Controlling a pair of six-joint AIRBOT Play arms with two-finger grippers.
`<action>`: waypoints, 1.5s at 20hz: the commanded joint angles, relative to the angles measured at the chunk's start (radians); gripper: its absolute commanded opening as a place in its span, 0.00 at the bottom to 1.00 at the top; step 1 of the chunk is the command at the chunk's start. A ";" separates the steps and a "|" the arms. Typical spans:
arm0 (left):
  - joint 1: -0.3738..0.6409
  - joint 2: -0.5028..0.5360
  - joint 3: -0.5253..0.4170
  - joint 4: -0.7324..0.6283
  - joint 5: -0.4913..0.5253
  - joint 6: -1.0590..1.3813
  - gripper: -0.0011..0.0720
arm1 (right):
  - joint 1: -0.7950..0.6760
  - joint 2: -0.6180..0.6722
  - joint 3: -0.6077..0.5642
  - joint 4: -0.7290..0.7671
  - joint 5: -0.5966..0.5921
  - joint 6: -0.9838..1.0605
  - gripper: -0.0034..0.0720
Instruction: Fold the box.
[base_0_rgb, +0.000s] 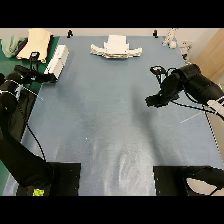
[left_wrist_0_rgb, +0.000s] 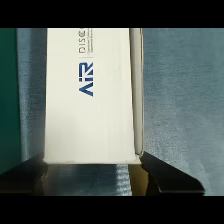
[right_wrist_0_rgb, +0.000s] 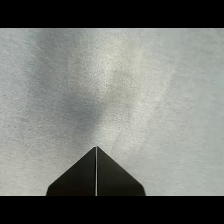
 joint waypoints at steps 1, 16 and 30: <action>0.000 -0.010 0.011 0.023 -0.006 0.005 0.69 | 0.000 0.000 0.001 0.000 0.000 0.000 0.06; 0.001 -0.008 0.012 0.016 -0.004 0.004 0.96 | 0.000 0.000 0.001 0.000 0.000 0.000 0.06; 0.044 0.322 0.043 0.212 -0.604 -0.082 0.96 | 0.000 0.000 0.000 0.000 0.000 0.000 0.06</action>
